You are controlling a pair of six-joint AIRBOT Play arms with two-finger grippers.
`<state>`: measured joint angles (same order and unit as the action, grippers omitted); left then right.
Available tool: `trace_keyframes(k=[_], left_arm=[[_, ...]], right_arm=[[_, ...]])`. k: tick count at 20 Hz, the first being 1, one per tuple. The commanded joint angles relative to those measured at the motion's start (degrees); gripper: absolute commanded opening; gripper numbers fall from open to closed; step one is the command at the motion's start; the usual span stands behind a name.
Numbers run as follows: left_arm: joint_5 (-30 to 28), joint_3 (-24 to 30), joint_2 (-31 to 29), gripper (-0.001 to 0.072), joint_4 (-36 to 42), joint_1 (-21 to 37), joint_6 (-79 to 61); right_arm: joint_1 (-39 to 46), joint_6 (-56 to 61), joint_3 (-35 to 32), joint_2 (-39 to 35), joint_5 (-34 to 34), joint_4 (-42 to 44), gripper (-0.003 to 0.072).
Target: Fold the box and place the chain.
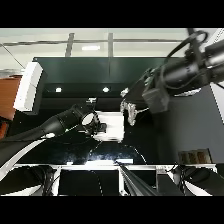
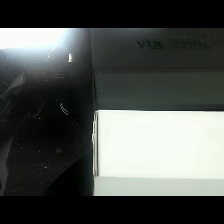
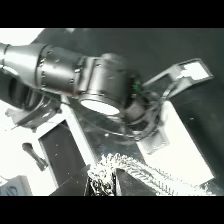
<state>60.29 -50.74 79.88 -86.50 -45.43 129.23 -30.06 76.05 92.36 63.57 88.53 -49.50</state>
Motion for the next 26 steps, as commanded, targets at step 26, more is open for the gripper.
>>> trace_keyframes(k=[26], left_arm=[[-0.26,0.00,0.02,0.0031,-0.02,0.00,-0.02]], right_arm=[[-4.11,-0.94,-29.44,5.73,-20.11,-1.99,0.0035]])
